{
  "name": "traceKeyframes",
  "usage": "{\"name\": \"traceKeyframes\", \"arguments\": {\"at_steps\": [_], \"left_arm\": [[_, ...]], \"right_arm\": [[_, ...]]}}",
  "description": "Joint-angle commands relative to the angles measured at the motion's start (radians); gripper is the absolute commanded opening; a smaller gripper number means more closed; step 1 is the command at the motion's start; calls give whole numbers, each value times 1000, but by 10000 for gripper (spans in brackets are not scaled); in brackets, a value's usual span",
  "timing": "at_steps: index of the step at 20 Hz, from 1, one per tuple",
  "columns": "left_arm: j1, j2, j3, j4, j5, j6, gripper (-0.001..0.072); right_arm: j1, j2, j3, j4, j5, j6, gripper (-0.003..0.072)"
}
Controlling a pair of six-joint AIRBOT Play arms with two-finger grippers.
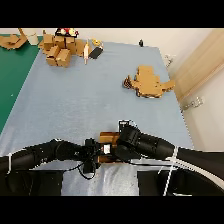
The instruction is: Fold the box.
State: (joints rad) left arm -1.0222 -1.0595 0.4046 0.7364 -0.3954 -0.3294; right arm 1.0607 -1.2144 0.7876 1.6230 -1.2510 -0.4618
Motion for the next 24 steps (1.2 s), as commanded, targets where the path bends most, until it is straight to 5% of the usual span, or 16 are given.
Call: {"name": "traceKeyframes", "arguments": {"at_steps": [1, 5, 9, 24], "left_arm": [[-1, 0, -1, 0, 1, 0, 371], [0, 0, -1, 0, 1, 0, 371], [0, 0, -1, 0, 0, 0, 371], [0, 0, -1, 0, 1, 0, 371]], "right_arm": [[1, 15, 1, 4, 4, -18, 171], [1, 66, 1, 8, -13, -18, 312], [0, 87, 1, 3, -55, 10, 342], [-2, 239, 0, -45, -85, 122, 340]]}}
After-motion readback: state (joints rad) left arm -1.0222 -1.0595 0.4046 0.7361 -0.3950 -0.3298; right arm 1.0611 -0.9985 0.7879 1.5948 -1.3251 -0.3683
